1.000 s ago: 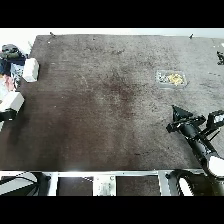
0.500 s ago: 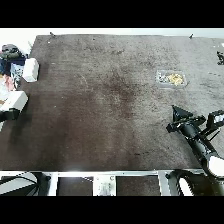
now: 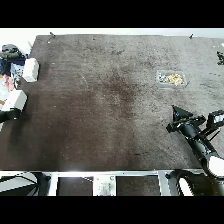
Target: Fold the box and place the chain.
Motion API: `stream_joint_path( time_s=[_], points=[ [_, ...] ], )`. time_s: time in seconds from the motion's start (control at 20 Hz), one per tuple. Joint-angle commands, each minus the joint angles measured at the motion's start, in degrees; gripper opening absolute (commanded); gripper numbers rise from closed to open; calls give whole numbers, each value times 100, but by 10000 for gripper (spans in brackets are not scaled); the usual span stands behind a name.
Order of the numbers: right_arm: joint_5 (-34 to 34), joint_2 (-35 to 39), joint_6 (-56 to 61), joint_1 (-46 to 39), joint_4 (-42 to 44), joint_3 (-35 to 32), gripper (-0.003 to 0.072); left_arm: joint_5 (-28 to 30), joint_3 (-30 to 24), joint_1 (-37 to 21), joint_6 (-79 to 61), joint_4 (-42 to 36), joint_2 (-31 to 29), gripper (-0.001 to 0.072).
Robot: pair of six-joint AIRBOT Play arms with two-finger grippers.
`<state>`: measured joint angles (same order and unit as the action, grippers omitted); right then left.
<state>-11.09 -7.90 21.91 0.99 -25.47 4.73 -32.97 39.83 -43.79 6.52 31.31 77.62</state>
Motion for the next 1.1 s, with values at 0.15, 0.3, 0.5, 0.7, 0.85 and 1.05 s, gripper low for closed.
stream_joint_path(
  time_s=[0.15,0.3,0.5,0.7,0.85,1.05],
  points=[
    [-2,7,0,0,2,-4,14,-26,4,0,-114,66,142,15],
    [-2,7,0,0,2,-4,14,46,7,0,-315,61,136,566],
    [-2,7,0,0,2,-4,14,127,7,0,-317,105,-52,568],
    [-2,7,0,0,2,-4,14,61,4,0,-354,245,-310,720],
    [-2,7,0,0,2,-4,14,35,15,0,-356,258,-317,720],
    [-2,7,0,0,2,-4,14,-245,245,0,-315,256,-682,720]
  ],
)
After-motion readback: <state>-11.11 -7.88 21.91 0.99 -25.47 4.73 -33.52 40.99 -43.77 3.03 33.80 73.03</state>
